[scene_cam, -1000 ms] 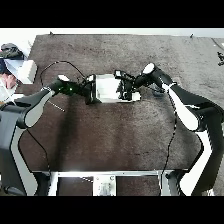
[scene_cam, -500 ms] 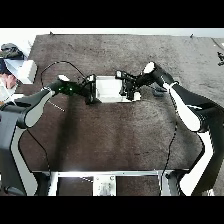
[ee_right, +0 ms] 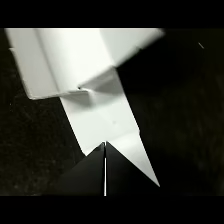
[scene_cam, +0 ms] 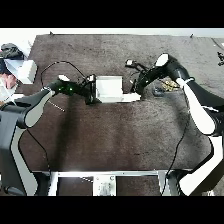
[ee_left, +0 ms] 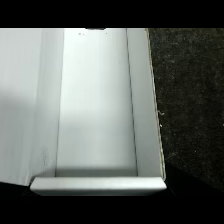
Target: Fold the box and place the chain.
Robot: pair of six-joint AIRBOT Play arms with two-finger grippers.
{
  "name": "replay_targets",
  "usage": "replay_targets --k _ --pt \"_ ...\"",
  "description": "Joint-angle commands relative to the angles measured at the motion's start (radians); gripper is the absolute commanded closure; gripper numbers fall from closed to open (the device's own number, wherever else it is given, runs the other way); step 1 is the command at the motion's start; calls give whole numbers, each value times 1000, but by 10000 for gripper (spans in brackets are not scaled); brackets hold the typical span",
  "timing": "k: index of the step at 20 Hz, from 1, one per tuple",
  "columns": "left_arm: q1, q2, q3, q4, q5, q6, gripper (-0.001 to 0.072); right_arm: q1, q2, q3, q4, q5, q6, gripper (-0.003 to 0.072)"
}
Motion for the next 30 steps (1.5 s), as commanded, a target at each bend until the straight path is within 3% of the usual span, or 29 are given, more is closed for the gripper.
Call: replay_targets --k 1,7,14,30 --pt "1 -1 0 0 0 -1 357 -72 20 -3 6 24 373 694" --pt "1 -1 0 0 0 -1 357 -193 20 -132 201 8 472 696" --pt "1 -1 0 0 0 -1 357 -196 20 -260 200 -176 501 695" --pt "1 -1 0 0 0 -1 357 -177 73 -284 133 -204 544 696"
